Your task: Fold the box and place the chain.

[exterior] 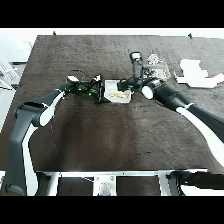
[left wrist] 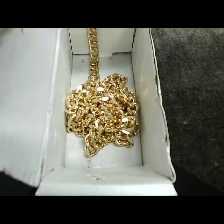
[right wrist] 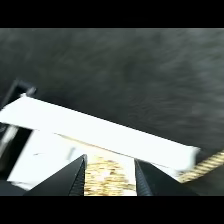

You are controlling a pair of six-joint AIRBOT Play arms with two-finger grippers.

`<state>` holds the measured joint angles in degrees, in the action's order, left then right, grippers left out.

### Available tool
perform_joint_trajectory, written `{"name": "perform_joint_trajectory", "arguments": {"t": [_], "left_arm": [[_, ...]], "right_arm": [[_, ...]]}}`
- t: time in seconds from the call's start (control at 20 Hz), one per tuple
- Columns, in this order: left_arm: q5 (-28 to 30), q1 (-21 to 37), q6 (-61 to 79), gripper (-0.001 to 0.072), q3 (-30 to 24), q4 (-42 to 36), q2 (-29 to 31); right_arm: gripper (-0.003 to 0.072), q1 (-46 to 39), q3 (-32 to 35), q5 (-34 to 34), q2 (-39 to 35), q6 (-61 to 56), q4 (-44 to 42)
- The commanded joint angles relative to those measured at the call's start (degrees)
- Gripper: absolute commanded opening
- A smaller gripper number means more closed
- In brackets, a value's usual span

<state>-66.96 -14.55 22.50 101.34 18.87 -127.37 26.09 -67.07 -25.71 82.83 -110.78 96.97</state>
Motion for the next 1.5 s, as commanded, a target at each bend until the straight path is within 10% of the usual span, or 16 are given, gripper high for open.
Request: {"name": "perform_joint_trajectory", "arguments": {"t": [0.0, 0.45, 0.95, 1.15, 1.25, 1.45], "left_arm": [[0.04, 0.04, 0.02, 0.0366, 0.00, 0.00, 0.00], [0.09, 0.04, 0.02, 0.0366, 0.00, 0.00, 0.00], [0.31, 0.04, 0.02, 0.0366, 0.00, 0.00, 0.00], [0.31, 0.04, 0.02, 0.0366, 0.00, 0.00, 0.00], [0.33, 0.04, 0.02, 0.0366, 0.00, 0.00, 0.00], [0.39, 0.04, 0.02, 0.0366, 0.00, 0.00, 0.00]], "right_arm": [[0.0388, -6.29, -0.02, -4.87, -3.43, 0.26, 0.76], [0.0489, -23.17, -3.74, 1.14, 12.83, 22.08, -24.22], [0.0449, -25.57, -21.44, -11.56, 27.58, 48.52, -48.61], [0.0302, -25.55, -21.62, -12.07, 27.58, 51.95, -48.63], [0.0005, -24.98, -21.68, -11.96, 27.21, 54.64, -48.50], [0.0002, -24.63, -21.70, -12.35, 23.37, 50.99, -48.28]]}}
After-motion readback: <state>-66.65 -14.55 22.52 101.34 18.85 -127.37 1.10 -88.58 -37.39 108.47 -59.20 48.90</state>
